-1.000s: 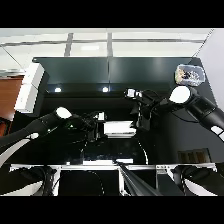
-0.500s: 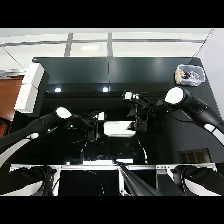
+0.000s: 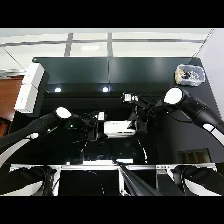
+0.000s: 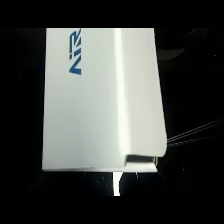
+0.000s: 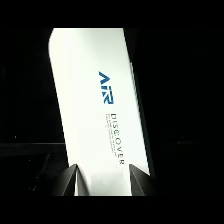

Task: Fold the box and place the chain.

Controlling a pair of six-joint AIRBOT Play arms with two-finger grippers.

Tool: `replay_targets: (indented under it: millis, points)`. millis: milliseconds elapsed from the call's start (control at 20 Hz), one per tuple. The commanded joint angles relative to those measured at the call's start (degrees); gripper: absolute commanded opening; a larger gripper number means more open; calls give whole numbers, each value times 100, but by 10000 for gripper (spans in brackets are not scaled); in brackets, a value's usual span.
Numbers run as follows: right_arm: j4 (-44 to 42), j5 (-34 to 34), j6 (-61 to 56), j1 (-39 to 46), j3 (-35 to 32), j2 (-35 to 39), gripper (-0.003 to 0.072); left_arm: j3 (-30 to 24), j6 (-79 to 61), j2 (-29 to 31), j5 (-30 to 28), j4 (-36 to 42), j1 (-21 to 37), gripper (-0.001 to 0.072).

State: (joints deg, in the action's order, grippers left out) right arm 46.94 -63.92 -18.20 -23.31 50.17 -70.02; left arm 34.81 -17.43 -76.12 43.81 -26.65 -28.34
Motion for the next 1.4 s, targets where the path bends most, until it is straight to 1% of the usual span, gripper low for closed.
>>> replay_targets:
  millis: [0,650,1050,1350]
  points:
    - [26,-15,-26,-2,-2,-4,364,2,-15,-2,11,-4,-4,348]
    - [173,-37,-153,-4,-2,-4,364,2,-15,-2,11,-4,-4,348]
    - [101,-146,-153,-4,-2,7,364,2,-15,-2,11,-4,-4,348]
    - [162,-52,-155,-334,-2,17,364,2,-15,-2,11,-4,-4,348]
